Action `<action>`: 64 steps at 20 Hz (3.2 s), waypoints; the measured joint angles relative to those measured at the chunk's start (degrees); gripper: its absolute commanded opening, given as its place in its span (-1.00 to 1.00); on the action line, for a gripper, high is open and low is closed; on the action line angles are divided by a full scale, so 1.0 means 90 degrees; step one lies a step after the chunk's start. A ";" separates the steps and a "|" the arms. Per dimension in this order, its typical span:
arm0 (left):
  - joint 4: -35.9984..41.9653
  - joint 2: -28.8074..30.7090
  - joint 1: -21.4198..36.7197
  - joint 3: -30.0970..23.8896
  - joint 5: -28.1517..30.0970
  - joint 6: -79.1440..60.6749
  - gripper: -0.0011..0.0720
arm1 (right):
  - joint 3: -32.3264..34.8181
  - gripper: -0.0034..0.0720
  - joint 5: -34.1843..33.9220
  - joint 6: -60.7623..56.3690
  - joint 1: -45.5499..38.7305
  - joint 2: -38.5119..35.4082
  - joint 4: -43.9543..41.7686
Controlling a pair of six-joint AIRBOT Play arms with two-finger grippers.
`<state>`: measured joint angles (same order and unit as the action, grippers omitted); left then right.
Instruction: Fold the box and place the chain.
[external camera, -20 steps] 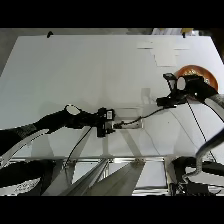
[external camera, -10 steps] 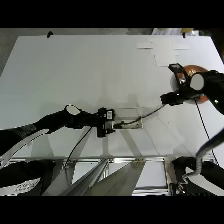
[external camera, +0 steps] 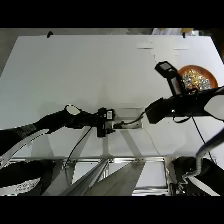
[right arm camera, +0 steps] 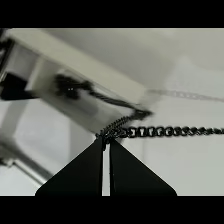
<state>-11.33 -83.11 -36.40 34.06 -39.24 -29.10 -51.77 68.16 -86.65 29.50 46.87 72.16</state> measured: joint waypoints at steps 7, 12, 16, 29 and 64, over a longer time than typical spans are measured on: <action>0.0000 0.0000 0.0000 0.0000 0.0000 0.0000 -0.71 | 0.0083 -0.87 -0.0690 -0.0185 0.0957 -0.0051 -0.0219; 0.0002 0.0000 0.0000 0.0000 -0.0002 0.0000 -0.71 | 0.0746 -0.86 -0.1355 -0.0211 0.1061 0.0151 -0.0253; 0.0002 0.0000 0.0000 0.0000 -0.0002 0.0000 -0.71 | 0.1180 -0.56 -0.1715 -0.0209 0.1081 0.0602 -0.0260; 0.0000 0.0000 0.0000 0.0000 0.0000 0.0000 -0.71 | -0.0114 -0.72 -0.0850 0.0267 -0.0835 0.0998 0.0189; 0.0002 0.0000 0.0000 0.0000 -0.0002 0.0000 -0.71 | 0.0177 -0.15 -0.1447 0.0107 -0.2494 0.3689 0.1600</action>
<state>-11.31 -83.11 -36.40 34.06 -39.27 -29.10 -50.17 55.13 -85.69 7.05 80.07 86.56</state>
